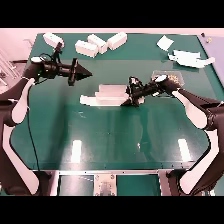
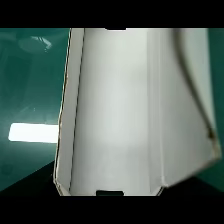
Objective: Fold the box and place the chain.
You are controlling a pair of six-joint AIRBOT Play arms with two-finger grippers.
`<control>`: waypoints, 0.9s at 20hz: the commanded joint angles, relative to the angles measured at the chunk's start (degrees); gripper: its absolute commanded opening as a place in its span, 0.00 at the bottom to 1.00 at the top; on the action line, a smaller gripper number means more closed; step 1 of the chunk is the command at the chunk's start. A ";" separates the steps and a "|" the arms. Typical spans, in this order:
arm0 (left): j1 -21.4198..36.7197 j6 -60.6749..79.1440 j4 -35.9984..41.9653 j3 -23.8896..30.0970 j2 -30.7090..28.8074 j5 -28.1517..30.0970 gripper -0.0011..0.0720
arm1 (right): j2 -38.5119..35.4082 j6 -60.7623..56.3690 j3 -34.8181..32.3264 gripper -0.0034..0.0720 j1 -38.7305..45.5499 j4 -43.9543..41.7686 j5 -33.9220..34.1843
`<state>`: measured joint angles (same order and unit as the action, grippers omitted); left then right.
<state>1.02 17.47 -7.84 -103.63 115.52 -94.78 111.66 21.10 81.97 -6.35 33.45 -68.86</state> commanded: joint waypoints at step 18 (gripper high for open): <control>-7.26 6.86 -3.69 35.74 -21.79 28.87 0.04 | 0.04 -0.02 0.00 0.80 -0.04 0.00 0.00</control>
<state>-4.62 22.44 -11.62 -70.46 93.54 -68.86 111.66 21.08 81.97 -6.35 33.45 -68.84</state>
